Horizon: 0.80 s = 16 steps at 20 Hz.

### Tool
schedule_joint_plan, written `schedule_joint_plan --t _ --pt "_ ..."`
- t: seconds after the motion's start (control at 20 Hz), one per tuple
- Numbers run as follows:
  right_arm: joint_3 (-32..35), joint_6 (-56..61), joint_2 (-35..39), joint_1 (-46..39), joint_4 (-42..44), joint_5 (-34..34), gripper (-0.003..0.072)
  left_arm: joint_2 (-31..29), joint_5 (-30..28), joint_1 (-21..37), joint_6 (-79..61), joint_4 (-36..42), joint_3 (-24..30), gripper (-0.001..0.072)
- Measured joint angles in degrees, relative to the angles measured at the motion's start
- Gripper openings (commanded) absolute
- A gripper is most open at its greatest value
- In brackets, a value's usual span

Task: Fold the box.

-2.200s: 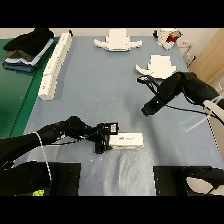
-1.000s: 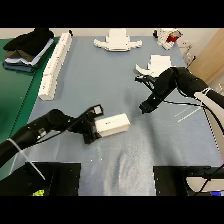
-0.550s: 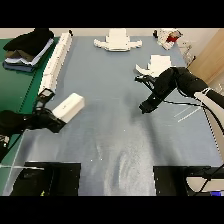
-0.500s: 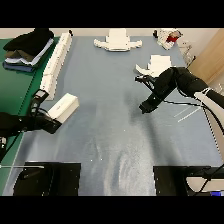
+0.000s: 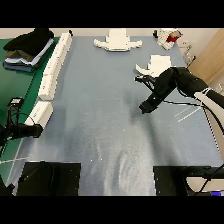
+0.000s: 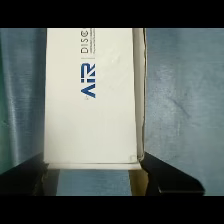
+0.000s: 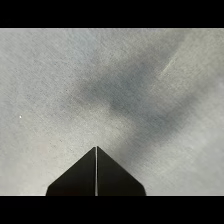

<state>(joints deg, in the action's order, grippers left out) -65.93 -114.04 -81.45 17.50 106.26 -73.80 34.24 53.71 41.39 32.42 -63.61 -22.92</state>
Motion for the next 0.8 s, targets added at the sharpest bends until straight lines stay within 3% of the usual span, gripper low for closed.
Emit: schedule_joint_plan --t 0.35,0.8 --pt "0.0 0.0 0.0 0.0 0.0 0.0 0.0003 8.9 -8.0 1.3 -4.2 6.6 0.1 0.0466" --pt "0.0 0.0 0.0 0.0 0.0 0.0 0.0003 16.1 -15.0 1.4 -13.9 16.8 -0.3 0.0466"
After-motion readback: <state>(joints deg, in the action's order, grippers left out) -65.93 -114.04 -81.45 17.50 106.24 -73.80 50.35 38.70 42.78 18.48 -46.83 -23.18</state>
